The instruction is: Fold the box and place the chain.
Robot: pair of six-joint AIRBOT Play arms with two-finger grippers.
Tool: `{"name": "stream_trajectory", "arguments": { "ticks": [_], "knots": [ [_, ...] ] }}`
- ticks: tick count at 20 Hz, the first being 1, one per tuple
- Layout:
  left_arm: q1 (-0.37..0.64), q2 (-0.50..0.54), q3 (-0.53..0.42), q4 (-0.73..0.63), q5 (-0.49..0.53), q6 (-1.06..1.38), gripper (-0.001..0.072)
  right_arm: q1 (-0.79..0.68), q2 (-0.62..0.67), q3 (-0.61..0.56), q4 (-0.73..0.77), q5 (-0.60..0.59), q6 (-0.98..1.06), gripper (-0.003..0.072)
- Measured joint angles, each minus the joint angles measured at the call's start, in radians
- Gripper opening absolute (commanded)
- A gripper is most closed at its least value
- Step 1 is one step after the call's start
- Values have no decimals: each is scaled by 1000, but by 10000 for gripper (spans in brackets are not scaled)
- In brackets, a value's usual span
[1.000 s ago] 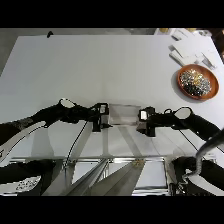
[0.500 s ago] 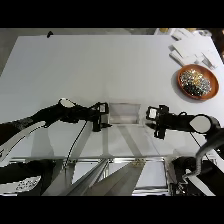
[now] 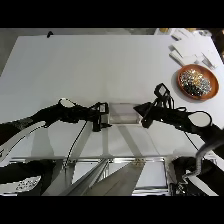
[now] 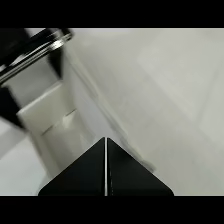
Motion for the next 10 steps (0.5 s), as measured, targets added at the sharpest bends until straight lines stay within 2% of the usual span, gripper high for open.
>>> {"name": "stream_trajectory", "arguments": {
  "ticks": [2,5,10],
  "knots": [
    [0,0,0,0,0,0,150,5,-95,0,79,-80,-9,17],
    [0,0,0,0,0,0,150,10,-187,0,138,-130,-13,17],
    [0,0,0,0,0,0,150,9,-217,0,168,-133,0,17]
  ]
}}
